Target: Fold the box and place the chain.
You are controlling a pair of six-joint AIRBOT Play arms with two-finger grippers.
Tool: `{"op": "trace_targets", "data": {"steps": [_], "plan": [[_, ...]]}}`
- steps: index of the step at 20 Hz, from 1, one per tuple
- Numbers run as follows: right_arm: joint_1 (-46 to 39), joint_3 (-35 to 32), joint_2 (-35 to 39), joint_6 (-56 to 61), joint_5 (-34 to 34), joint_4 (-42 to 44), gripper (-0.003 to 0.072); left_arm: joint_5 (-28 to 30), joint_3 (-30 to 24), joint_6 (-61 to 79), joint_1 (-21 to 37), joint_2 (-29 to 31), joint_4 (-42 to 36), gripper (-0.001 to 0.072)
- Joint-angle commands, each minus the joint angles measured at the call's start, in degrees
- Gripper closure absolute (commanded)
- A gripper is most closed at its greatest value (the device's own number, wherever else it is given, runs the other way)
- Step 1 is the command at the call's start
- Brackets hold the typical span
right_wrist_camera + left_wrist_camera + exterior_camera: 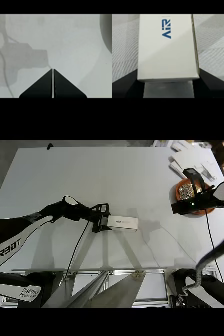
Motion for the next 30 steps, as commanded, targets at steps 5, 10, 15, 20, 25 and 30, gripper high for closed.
{"op": "trace_targets", "data": {"steps": [5,10,15,20,25,30], "plan": [[0.0,0.0,0.0,0.0,0.0,0.0,0.0667,0.0,0.0,0.8,0.0,0.0,0.0,0.0622],[0.0,0.0,0.0,0.0,0.0,0.0,0.0667,0.0,0.0,0.8,0.0,0.0,-1.3,0.0622],[0.0,0.0,0.0,0.0,0.0,0.0,0.0667,-1.0,0.0,0.1,-0.2,0.1,-3.0,0.0622],[0.0,0.0,0.0,0.0,0.0,0.0,0.0667,-0.6,0.0,-2.2,5.1,6.9,-3.1,0.0623],[0.0,0.0,0.0,0.0,0.0,0.0,0.0667,2.6,0.0,-11.4,16.2,14.6,-2.5,0.0622],[0.0,0.0,0.0,0.0,0.0,0.0,0.0667,4.8,0.0,-24.2,33.7,15.9,-2.2,0.0622]]}}
